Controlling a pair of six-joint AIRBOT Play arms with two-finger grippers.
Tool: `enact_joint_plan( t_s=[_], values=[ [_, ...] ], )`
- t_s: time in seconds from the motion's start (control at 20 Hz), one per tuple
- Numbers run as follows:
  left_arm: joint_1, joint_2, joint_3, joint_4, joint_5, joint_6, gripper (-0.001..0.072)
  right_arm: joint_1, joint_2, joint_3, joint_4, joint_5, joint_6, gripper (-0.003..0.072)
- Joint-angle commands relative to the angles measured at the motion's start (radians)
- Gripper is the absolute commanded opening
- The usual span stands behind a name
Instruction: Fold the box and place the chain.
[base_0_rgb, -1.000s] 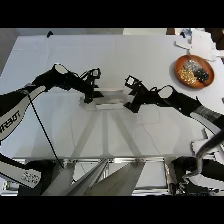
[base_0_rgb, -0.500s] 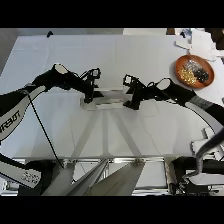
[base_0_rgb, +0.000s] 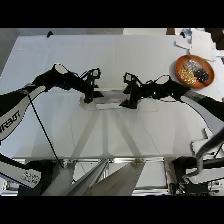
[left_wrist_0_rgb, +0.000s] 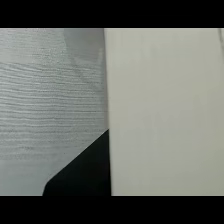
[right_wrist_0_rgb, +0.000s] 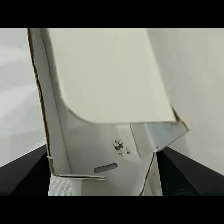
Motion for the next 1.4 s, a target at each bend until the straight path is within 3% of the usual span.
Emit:
enact_joint_plan(
  t_s=[0.0,0.35,0.6,1.35],
  values=[
    [-0.001,-0.001,0.000,0.000,0.000,0.000,0.0011,-0.006,-0.027,0.003,0.024,0.027,-0.054,0.0698],
    [-0.001,-0.001,0.000,0.000,0.000,0.000,0.0011,-0.006,-0.062,0.003,0.013,0.028,-0.114,0.0698],
    [-0.001,-0.001,0.000,0.000,0.000,0.000,0.0011,-0.006,-0.063,0.003,0.100,0.027,-0.183,0.0698],
    [-0.001,-0.001,0.000,0.000,0.000,0.000,0.0011,-0.032,-0.083,0.004,0.079,0.093,-0.233,0.0698]
  ],
)
